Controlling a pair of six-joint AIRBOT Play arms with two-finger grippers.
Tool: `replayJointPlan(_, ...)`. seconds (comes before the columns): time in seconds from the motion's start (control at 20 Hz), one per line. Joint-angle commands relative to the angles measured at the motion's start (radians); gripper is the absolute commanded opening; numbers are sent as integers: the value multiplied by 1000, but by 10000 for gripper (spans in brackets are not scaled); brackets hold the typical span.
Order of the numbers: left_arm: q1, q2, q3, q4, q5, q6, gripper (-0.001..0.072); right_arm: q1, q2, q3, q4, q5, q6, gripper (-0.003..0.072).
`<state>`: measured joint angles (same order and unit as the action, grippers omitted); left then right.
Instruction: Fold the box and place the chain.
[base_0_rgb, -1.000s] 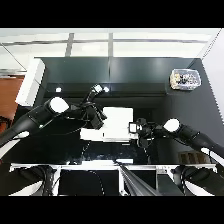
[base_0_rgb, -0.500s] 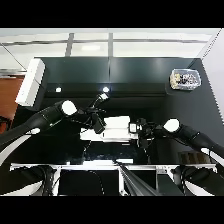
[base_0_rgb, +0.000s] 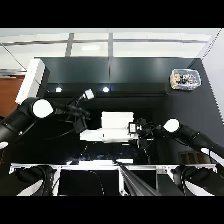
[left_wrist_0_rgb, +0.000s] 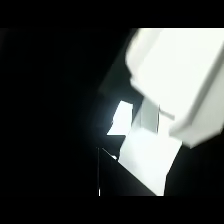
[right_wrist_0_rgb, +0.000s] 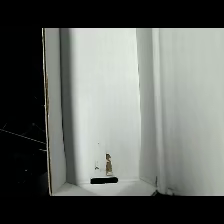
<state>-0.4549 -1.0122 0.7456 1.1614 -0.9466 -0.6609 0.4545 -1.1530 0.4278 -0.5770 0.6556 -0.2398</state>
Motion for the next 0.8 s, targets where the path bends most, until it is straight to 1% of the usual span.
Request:
replayJointPlan(0.0, -2, 43, -51, 92, -79, 161, 145, 1, -1, 0, 0, -2, 0, 276)
replayJointPlan(0.05, -15, 41, -71, 91, -42, 162, 393, 1, -1, 0, 0, -2, 0, 276)
replayJointPlan(0.1, -32, 36, -98, 94, 32, 161, 713, 1, -1, 0, 0, -2, 0, 277)
replayJointPlan(0.15, -48, 31, -119, 84, 104, 163, 715, 1, -1, 0, 0, -2, 0, 276)
replayJointPlan(0.25, -83, 1, -126, 77, 168, 164, 713, 1, -1, 0, 0, -2, 0, 276)
replayJointPlan(0.3, -98, -21, -126, 74, 180, 165, 706, 1, -1, 0, 0, -2, 0, 276)
replayJointPlan(0.35, -112, -46, -126, 53, 175, 165, 688, 1, -1, 0, 0, -2, 0, 276)
replayJointPlan(0.4, -128, -74, -126, 32, 158, 177, 687, 1, -1, 0, 0, -2, 0, 277)
replayJointPlan(0.45, -147, -99, -126, 36, 143, 241, 688, 1, -1, 0, 0, -2, 0, 276)
replayJointPlan(0.55, -177, -131, -119, 26, 137, 272, 689, 1, -1, 0, 0, -2, 0, 276)
replayJointPlan(0.7, -184, -134, -116, -32, 77, 272, 688, 1, -1, 0, 0, -2, 0, 276)
replayJointPlan(0.75, -185, -134, -116, -55, 79, 272, 687, 1, -1, 0, 0, -2, 0, 276)
